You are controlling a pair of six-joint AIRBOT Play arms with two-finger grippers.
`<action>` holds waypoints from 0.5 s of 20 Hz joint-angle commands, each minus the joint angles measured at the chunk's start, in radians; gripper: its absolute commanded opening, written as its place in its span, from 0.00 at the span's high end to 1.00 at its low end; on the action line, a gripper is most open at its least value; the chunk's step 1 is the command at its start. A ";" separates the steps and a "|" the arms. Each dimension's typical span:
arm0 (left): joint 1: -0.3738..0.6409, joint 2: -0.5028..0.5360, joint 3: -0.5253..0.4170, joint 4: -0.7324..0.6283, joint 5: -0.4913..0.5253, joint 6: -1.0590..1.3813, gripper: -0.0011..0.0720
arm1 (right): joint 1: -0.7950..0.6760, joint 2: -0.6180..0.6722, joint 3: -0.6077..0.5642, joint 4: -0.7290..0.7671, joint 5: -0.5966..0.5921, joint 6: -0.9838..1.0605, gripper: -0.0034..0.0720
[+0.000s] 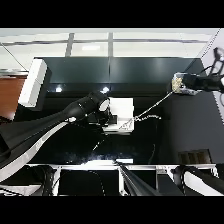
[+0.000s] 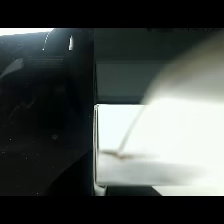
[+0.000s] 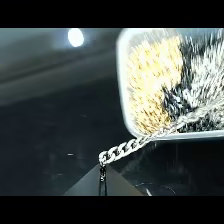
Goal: Fold the box and place the chain.
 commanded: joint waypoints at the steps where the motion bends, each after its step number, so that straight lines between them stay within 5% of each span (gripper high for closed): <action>1: 0.000 0.000 0.000 0.000 0.000 0.000 0.94 | 0.000 0.198 0.010 -0.001 0.080 -0.018 0.93; 6: 0.000 0.000 0.000 0.000 -0.001 0.000 0.94 | 0.000 0.393 0.031 0.003 0.080 -0.023 0.93; 10: 0.000 0.000 0.000 0.000 -0.001 0.000 0.94 | 0.001 0.415 0.170 0.008 0.090 -0.034 0.93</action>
